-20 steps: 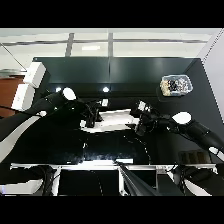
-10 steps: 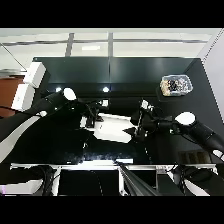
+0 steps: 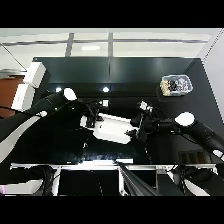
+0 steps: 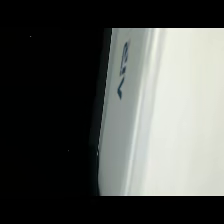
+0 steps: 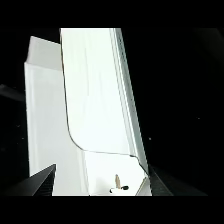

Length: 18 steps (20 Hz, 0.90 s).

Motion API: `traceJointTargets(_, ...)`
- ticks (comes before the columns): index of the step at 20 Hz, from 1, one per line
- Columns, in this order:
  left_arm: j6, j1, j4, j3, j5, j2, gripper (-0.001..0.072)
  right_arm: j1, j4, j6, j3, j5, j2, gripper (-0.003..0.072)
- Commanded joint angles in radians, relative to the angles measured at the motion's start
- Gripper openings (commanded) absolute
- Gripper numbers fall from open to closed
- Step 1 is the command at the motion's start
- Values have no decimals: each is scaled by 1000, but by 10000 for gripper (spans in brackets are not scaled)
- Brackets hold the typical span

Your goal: Fold the box and place the chain.

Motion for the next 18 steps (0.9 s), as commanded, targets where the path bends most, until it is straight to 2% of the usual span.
traceJointTargets(1,0,1,0,1,2,1,25,0,-35,9,0,-56,0,699)
traceJointTargets(4,0,1,0,1,2,1,25,0,-74,29,0,-60,0,698)
traceJointTargets(7,0,1,0,1,2,1,25,0,-196,122,0,-60,0,698)
traceJointTargets(9,0,1,0,1,2,1,25,0,-259,112,0,-72,0,698)
traceJointTargets(18,-17,1,0,1,2,1,25,0,-259,113,17,-126,8,699)
